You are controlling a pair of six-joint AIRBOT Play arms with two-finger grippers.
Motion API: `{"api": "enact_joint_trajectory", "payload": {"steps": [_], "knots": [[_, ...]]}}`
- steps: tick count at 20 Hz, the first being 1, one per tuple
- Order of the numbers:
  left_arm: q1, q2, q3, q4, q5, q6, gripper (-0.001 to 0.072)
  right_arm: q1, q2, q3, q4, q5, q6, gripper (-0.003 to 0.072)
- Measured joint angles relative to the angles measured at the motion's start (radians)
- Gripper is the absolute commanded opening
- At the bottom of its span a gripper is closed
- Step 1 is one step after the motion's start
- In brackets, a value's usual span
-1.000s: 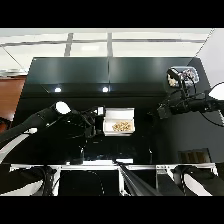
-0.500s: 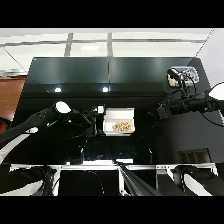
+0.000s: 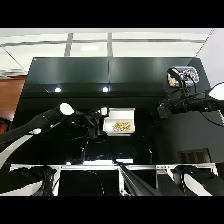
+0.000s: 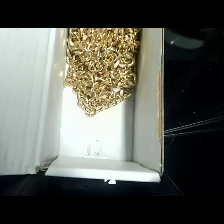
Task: Fold the box and place the chain.
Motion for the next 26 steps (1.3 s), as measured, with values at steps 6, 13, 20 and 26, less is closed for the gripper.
{"api": "enact_joint_trajectory", "payload": {"steps": [6, 13, 20, 26], "knots": [[-0.013, -0.001, 0.0, -0.001, 0.013, 0.024, 0.0387, 0.013, 0.0, 0.0, 0.0, -0.039, 0.01, 0.0717], [-0.014, -0.001, 0.0, 0.0, 0.02, 0.028, 0.0387, 0.155, -0.097, 0.0, 0.07, -0.288, 0.062, 0.0712], [-0.014, 0.0, 0.0, 0.0, 0.02, 0.03, 0.0387, 0.24, -0.212, 0.01, 0.101, -0.284, -0.167, 0.0688], [-0.014, -0.001, 0.0, 0.0, 0.019, 0.03, 0.0387, 0.267, -0.224, 0.026, 0.092, -0.15, -0.486, 0.0688]]}}
